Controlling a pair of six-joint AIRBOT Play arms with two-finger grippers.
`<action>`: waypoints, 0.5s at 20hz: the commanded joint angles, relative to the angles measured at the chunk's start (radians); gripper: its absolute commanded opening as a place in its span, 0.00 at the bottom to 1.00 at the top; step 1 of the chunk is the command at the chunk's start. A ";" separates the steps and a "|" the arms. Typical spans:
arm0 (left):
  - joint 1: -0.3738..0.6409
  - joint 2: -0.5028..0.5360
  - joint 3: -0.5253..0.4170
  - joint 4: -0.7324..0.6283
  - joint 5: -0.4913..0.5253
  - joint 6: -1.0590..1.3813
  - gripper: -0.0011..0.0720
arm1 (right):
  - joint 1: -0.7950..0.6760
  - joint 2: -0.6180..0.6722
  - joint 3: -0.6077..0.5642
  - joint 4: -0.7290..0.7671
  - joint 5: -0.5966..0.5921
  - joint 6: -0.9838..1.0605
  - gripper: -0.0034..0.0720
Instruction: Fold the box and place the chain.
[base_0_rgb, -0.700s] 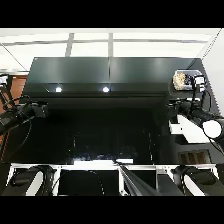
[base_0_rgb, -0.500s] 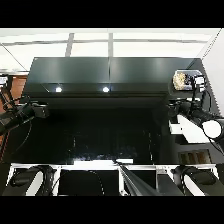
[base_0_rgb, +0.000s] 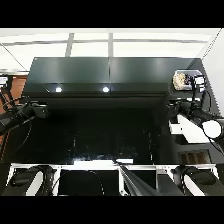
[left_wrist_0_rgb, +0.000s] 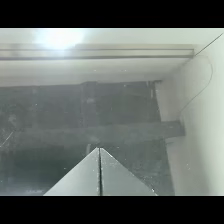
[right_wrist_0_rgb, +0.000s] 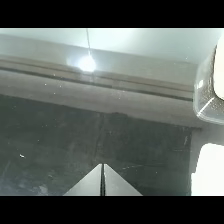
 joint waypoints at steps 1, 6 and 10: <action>0.001 -0.001 0.000 -0.059 0.039 0.001 0.05 | 0.000 0.000 0.000 0.028 -0.020 0.001 0.06; -0.005 -0.052 -0.031 -0.080 0.296 -0.007 0.06 | 0.000 -0.002 -0.001 0.218 -0.246 0.001 0.06; -0.013 -0.183 -0.028 -0.193 0.267 -0.021 1.00 | -0.038 -0.070 0.005 0.220 -0.412 0.000 1.00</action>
